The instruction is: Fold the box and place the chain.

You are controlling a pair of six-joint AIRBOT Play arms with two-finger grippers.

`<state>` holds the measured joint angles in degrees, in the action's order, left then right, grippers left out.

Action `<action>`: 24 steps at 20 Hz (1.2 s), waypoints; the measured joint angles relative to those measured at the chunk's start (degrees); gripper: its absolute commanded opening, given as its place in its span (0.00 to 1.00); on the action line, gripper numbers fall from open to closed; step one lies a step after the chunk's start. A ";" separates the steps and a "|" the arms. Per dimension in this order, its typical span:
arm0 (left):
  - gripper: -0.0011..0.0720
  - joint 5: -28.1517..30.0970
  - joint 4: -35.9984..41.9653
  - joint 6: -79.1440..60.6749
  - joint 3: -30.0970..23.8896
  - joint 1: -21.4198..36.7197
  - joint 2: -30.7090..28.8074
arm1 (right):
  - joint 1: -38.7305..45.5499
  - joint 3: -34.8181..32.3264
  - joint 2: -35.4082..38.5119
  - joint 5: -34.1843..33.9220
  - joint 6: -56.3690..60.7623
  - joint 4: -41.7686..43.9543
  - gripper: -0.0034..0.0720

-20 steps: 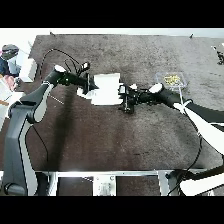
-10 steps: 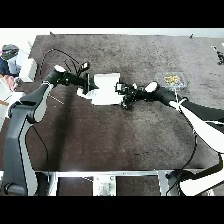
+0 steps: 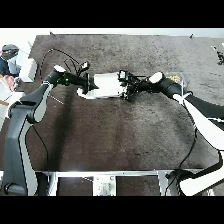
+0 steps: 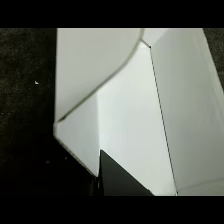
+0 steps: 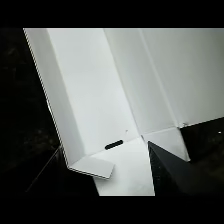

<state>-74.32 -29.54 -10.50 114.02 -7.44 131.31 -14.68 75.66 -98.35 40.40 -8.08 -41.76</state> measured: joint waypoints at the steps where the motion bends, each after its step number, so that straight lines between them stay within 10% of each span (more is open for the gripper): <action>1: 0.03 0.00 0.02 0.00 0.00 0.00 0.00 | 0.04 1.11 -0.79 0.52 0.07 0.09 0.88; 24: 0.03 0.02 0.04 -0.02 0.00 0.04 0.02 | 5.75 23.12 -16.15 18.53 -2.86 4.83 0.97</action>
